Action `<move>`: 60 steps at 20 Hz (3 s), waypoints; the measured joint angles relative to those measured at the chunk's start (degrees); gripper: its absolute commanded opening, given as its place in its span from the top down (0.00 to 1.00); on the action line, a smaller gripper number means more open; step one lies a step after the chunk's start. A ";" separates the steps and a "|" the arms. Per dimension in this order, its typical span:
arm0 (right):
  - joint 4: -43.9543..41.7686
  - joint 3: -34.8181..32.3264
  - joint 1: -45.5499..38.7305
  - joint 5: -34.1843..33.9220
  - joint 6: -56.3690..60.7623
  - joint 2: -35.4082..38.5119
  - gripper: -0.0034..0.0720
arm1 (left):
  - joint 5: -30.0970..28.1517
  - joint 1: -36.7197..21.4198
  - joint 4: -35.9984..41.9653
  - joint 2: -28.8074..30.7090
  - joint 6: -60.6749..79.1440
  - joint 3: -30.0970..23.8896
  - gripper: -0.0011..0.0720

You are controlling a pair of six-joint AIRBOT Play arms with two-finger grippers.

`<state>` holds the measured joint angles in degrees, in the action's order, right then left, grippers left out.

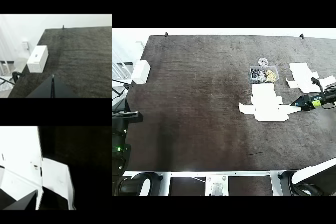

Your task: Fold the box and place the chain.

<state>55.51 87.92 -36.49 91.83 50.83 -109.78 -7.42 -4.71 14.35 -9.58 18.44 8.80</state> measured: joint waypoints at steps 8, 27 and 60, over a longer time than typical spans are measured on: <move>-6.67 -5.51 1.20 0.04 -6.49 -0.68 0.94 | -0.02 0.00 0.00 0.00 0.00 0.00 0.96; -33.20 -30.95 34.88 -29.16 -13.97 15.91 0.94 | 0.57 0.00 0.00 0.00 -0.02 0.00 0.96; -43.01 -39.58 41.27 -45.55 -29.66 19.89 0.94 | 57.35 0.11 -27.36 -71.56 -32.39 50.45 0.35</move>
<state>12.49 48.34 4.78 46.28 21.17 -89.89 49.93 -4.60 -13.02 -81.14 -13.96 59.24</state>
